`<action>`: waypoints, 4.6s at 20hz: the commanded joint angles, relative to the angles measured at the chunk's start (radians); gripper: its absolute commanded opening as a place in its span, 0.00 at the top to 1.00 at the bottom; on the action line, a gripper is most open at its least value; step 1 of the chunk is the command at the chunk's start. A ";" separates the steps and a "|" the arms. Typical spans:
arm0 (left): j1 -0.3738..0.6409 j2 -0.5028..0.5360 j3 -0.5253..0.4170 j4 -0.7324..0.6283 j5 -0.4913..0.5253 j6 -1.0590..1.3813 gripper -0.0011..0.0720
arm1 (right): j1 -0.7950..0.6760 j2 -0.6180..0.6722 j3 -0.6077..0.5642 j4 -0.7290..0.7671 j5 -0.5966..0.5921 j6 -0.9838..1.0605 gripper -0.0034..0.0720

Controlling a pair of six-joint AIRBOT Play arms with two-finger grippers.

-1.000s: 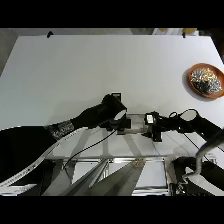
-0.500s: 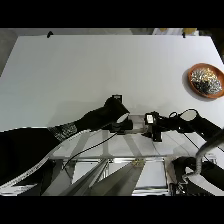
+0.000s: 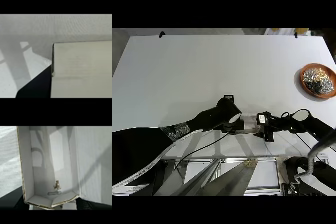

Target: Fold the box and place the chain.

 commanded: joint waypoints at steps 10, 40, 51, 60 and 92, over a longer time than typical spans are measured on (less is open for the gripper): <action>0.010 0.027 0.001 0.000 0.013 -0.001 0.98 | 0.000 0.001 0.000 0.000 0.000 0.001 0.50; 0.257 0.593 -0.407 -0.502 0.177 2.026 0.03 | 0.000 0.001 0.000 0.000 0.000 0.001 0.50; 0.474 0.454 -0.684 -0.819 0.431 2.687 0.03 | 0.000 0.001 0.000 0.000 0.000 0.001 0.50; 0.359 0.287 -0.683 -1.129 0.554 2.981 0.03 | 0.000 0.001 0.000 0.000 0.000 0.001 0.50; 0.327 0.235 -0.678 -1.357 0.502 3.138 0.03 | 0.000 0.001 0.000 0.000 0.000 0.001 0.50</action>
